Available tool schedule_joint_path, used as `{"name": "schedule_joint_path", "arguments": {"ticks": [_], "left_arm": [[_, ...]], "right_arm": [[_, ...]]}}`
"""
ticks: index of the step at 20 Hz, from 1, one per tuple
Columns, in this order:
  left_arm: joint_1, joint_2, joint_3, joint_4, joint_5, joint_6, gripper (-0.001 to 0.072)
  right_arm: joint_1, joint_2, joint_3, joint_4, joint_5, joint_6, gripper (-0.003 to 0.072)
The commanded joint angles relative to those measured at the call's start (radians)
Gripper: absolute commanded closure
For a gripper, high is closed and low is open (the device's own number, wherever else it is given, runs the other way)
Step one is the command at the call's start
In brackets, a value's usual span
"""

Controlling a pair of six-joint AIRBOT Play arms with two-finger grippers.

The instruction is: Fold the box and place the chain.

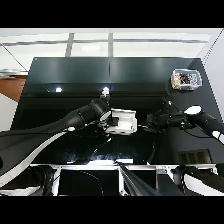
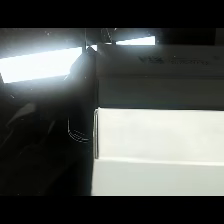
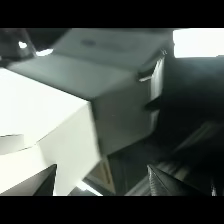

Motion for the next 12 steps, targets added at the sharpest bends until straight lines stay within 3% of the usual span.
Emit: {"name": "schedule_joint_path", "arguments": {"ticks": [1,6,9,11,12], "left_arm": [[0.001,-0.001,-0.001,0.000,-0.013,0.000,0.0682],[0.001,-0.001,-0.001,0.000,-0.014,0.000,0.0682],[0.001,-0.001,-0.001,0.000,-0.014,0.000,0.0682],[0.001,-0.001,-0.001,0.000,-0.014,0.000,0.0682],[0.001,-0.001,-0.001,0.000,-0.014,0.000,0.0682]], "right_arm": [[0.005,-0.001,0.040,0.013,0.060,-0.012,-0.0006],[0.019,-0.001,0.050,0.024,0.062,-0.012,-0.0004],[0.076,-0.001,0.051,0.024,0.045,-0.005,0.0070],[0.127,-0.001,0.060,0.024,0.008,0.018,0.0159],[0.154,-0.001,0.072,0.017,-0.008,0.028,0.0160]]}}
